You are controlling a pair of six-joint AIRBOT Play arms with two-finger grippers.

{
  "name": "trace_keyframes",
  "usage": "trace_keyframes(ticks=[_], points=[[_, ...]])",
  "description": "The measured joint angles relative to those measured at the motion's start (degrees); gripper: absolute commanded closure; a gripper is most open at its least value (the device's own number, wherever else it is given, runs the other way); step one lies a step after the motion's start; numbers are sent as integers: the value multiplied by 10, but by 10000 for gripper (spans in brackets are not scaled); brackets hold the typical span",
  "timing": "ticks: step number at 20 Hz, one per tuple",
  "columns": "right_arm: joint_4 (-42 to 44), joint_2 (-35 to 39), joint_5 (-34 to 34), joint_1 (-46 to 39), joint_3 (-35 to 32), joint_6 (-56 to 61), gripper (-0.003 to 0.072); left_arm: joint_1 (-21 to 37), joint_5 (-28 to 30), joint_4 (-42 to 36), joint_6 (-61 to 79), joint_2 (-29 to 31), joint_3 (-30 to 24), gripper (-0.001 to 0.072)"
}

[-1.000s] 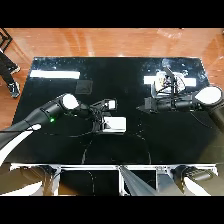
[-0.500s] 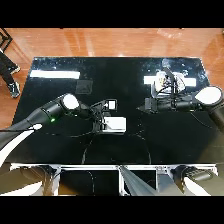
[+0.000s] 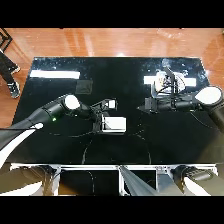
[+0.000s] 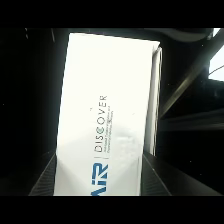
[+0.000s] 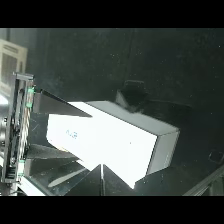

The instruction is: Fold the box and place the chain.

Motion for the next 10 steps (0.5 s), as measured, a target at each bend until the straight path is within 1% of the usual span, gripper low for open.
trace_keyframes(ticks=[2, 3, 4, 7, 10], points=[[0, 0, 0, 0, 0, 0, 666, 0, -5, 3, -6, -1, 3, 516], [0, 0, 0, 0, 0, 0, 665, 0, -11, 7, -8, -1, 6, 525], [0, 0, 0, 0, 0, 0, 666, 0, -23, 10, -11, -1, 10, 588], [0, 0, 0, 0, 0, 0, 666, 0, -51, 19, -43, -2, 35, 646], [0, 0, 0, 0, 0, 0, 666, 4, -83, 54, -90, -2, 71, 652]])
